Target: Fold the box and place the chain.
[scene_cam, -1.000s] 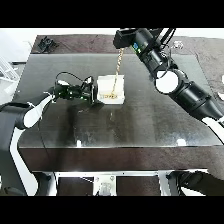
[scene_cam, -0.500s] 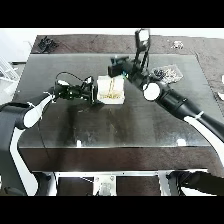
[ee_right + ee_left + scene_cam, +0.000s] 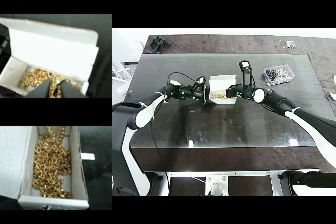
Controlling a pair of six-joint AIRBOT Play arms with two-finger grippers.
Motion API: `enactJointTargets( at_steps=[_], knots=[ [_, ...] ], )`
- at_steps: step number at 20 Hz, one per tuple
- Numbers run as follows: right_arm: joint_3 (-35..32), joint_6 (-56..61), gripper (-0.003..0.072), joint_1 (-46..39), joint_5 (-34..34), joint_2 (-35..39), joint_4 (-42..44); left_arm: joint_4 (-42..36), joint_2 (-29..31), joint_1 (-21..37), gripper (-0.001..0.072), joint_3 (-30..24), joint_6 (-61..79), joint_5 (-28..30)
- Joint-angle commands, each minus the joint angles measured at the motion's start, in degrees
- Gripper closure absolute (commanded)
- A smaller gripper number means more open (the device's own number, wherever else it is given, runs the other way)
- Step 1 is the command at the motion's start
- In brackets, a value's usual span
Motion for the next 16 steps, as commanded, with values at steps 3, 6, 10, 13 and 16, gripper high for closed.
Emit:
enactJointTargets(
  at_steps=[3,6,10,13,16],
  knots=[
    [2.5,-3.5,0.011,-2.9,8.7,-0.4,0.0,0.0,0.0,0.0,0.0409,0.0,0.0,0.0],
    [5.4,-8.7,0.0111,-2.9,10.7,0.8,0.0,0.0,0.0,0.0,0.0409,0.0,0.0,0.0],
    [8.6,-15.5,0.0237,-5.5,14.0,5.3,-7.4,0.0,0.0,0.0,0.0409,0.0,0.0,0.0],
    [9.7,-20.0,0.0679,-11.2,12.0,6.5,-8.5,0.0,0.0,0.0,0.0409,0.0,0.0,0.0],
    [11.8,-25.9,0.0681,-16.6,11.9,5.4,-5.5,0.0,0.0,0.0,0.0409,0.0,0.0,0.0]
  ],
)
